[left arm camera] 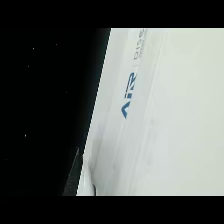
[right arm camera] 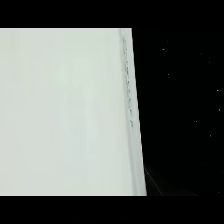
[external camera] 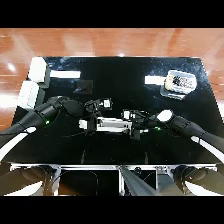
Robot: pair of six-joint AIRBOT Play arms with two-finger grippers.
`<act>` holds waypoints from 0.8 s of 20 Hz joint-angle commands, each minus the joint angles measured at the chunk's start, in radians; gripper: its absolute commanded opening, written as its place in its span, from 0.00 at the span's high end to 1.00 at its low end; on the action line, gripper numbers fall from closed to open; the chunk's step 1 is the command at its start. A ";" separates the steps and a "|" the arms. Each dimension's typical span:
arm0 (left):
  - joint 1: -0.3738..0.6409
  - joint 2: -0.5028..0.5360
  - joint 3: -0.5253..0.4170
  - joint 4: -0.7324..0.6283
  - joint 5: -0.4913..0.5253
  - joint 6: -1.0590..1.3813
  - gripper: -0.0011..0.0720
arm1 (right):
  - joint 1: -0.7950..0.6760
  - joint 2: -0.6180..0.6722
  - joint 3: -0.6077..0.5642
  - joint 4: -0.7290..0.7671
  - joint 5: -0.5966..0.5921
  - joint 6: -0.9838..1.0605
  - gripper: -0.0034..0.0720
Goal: Fold the box and place the chain.
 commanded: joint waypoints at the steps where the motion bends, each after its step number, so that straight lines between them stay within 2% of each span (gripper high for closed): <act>1: 0.000 0.002 0.001 0.000 0.003 -0.004 0.48 | 0.000 -0.001 0.001 0.000 0.000 0.000 0.27; 16: 0.000 0.002 0.001 -0.001 0.003 -0.021 0.48 | 0.000 -0.001 0.001 0.000 0.000 0.000 0.27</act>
